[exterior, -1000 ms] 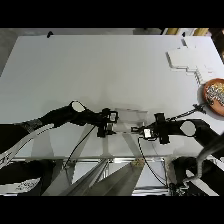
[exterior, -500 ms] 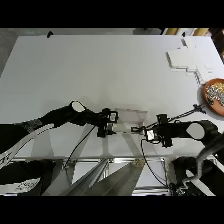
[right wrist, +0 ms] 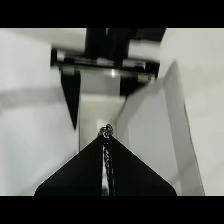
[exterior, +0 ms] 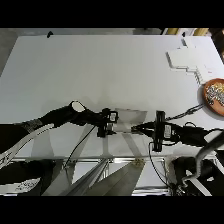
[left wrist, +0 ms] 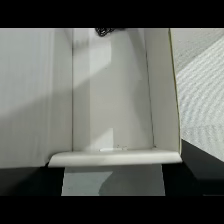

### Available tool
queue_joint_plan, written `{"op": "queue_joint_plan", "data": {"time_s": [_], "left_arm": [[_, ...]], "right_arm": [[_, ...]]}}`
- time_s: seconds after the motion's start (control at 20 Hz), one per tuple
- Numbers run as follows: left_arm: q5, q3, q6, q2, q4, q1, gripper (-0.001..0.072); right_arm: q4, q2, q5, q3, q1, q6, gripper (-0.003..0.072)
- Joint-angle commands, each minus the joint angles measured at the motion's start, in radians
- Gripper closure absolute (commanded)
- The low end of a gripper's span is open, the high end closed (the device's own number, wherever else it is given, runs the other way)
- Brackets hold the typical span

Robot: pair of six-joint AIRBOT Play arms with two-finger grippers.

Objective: Fold the box and place the chain.

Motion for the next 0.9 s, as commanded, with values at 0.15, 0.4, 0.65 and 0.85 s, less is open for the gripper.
{"op": "queue_joint_plan", "data": {"time_s": [0.15, 0.4, 0.65, 0.85], "left_arm": [[0.000, 0.001, 0.000, 0.001, 0.000, 0.000, 0.0308], [0.000, 0.001, 0.000, 0.001, 0.000, 0.000, 0.0308], [0.000, 0.001, 0.000, 0.001, 0.000, 0.000, 0.0308], [0.000, 0.001, 0.000, 0.001, 0.000, 0.000, 0.0308]], "right_arm": [[0.209, -0.167, -0.375, 0.000, 0.217, 0.023, 0.0669], [0.108, -0.281, -0.380, 0.000, 0.220, 0.103, 0.0484], [-0.105, -0.157, -0.231, 0.047, 0.136, 0.197, 0.0489], [-0.415, -0.024, 0.045, 0.078, -0.108, 0.219, 0.0503]]}}
